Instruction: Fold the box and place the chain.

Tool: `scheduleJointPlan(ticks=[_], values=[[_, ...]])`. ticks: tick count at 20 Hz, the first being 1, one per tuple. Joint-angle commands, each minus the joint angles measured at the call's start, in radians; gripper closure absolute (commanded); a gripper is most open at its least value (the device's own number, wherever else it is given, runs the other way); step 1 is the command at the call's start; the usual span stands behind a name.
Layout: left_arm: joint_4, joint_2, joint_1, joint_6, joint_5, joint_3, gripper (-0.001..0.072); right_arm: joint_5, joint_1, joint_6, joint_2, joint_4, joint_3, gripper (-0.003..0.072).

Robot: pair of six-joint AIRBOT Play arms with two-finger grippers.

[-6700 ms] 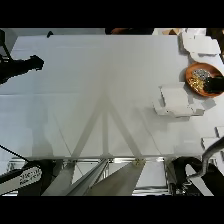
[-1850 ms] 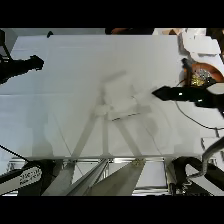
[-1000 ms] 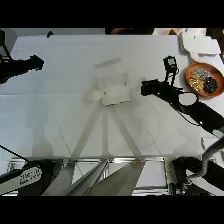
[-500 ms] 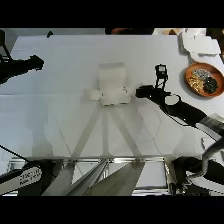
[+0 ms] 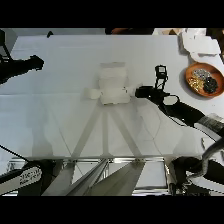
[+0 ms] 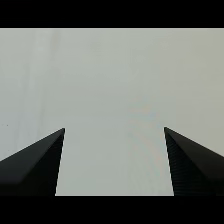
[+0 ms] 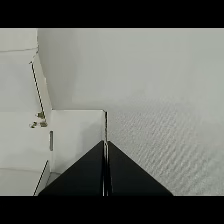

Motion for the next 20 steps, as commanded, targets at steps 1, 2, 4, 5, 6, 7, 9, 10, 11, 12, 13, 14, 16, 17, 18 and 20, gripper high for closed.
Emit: scheduleJointPlan(ticks=[1, 2, 4, 5, 6, 7, 9, 10, 11, 12, 13, 14, 16, 17, 18, 20], values=[[0.000, 0.001, 0.001, 0.000, 0.000, 0.000, 0.0006, 0.024, 0.001, 0.000, -0.001, 0.000, 0.000, 0.0674], [0.000, 0.001, 0.001, 0.000, 0.000, 0.000, 0.0006, 0.023, 0.001, 0.000, -0.001, 0.000, 0.000, 0.0674], [0.000, 0.001, 0.001, 0.000, 0.000, 0.000, 0.0006, 0.023, 0.001, 0.000, -0.001, 0.000, 0.000, 0.0674], [0.000, 0.001, 0.001, 0.000, 0.000, 0.000, 0.0006, 0.023, 0.001, 0.000, -0.001, 0.000, 0.000, 0.0674], [0.000, 0.001, 0.001, 0.000, 0.000, 0.000, 0.0006, 0.023, 0.001, 0.000, -0.001, 0.000, 0.000, 0.0674], [0.000, 0.001, 0.001, 0.000, 0.000, 0.000, 0.0006, 0.023, 0.001, 0.000, -0.001, 0.000, 0.000, 0.0674], [0.000, 0.001, 0.001, 0.000, 0.000, 0.000, 0.0006, 0.023, 0.001, 0.000, -0.001, 0.000, 0.000, 0.0674], [0.000, 0.001, 0.001, 0.000, 0.000, 0.000, 0.0006, 0.023, 0.001, 0.000, -0.001, 0.000, 0.000, 0.0674], [0.000, 0.001, 0.001, 0.000, 0.000, 0.000, 0.0006, 0.023, 0.001, 0.000, -0.001, 0.000, 0.000, 0.0674], [0.000, 0.001, 0.001, 0.000, 0.000, 0.000, 0.0006, 0.023, 0.001, 0.000, -0.001, 0.000, 0.000, 0.0674], [0.000, 0.001, 0.001, 0.000, 0.000, 0.000, 0.0006, 0.023, 0.001, 0.000, -0.001, 0.000, 0.000, 0.0674], [0.000, 0.001, 0.001, 0.000, 0.000, 0.000, 0.0006, 0.023, 0.001, 0.000, -0.001, 0.000, 0.000, 0.0674], [0.000, 0.001, 0.001, 0.000, 0.000, 0.000, 0.0006, 0.023, 0.001, 0.000, -0.001, 0.000, 0.000, 0.0674], [0.000, 0.000, 0.001, 0.000, 0.005, 0.000, 0.0006, 0.023, 0.001, 0.000, -0.001, 0.000, 0.000, 0.0674], [0.000, 0.000, 0.001, 0.000, 0.005, 0.000, 0.0006, 0.023, 0.001, 0.000, -0.001, 0.000, 0.000, 0.0674], [-0.001, 0.000, 0.000, 0.000, -0.007, 0.000, 0.0006, 0.023, 0.001, 0.000, -0.001, 0.000, 0.000, 0.0674]])
